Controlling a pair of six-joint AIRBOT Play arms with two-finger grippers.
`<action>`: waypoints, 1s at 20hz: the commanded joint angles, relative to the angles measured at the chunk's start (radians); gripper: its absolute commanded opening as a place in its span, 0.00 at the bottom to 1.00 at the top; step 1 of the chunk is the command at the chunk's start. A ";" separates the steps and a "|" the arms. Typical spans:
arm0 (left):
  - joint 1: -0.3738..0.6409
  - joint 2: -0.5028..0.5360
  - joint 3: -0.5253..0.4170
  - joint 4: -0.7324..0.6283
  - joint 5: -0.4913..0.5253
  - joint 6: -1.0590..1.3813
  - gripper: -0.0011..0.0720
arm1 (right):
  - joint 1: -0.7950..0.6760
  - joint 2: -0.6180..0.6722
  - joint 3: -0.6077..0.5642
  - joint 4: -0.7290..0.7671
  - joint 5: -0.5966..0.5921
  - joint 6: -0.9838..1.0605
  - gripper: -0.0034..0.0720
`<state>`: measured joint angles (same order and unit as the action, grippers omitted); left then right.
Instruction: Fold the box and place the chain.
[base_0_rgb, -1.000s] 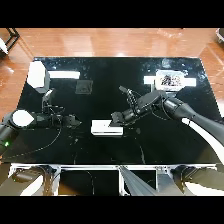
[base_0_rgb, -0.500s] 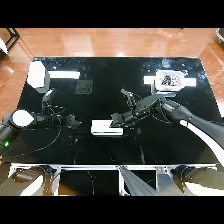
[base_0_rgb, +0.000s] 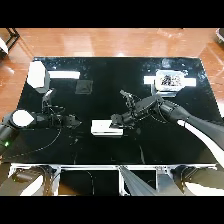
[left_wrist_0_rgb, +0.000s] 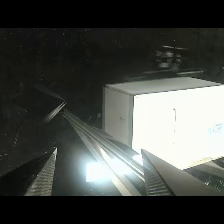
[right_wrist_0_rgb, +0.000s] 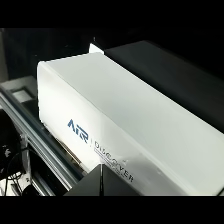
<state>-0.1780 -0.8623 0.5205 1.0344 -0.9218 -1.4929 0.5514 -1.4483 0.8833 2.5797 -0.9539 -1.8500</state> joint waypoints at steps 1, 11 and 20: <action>0.001 0.000 0.000 0.000 0.002 0.000 0.87 | 0.029 -0.002 -0.001 -0.043 0.026 0.016 0.07; -0.034 0.000 0.077 -0.006 -0.121 0.108 0.87 | -0.151 0.232 0.005 0.029 -0.178 -0.047 0.07; -0.373 -0.191 0.302 0.005 -0.090 0.814 0.88 | -0.499 0.374 -0.078 -0.200 -0.248 -0.076 0.07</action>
<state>-0.4385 -0.9802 0.7673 1.0382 -1.0252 -1.0119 0.1234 -1.0950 0.8448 2.4367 -1.1942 -1.9224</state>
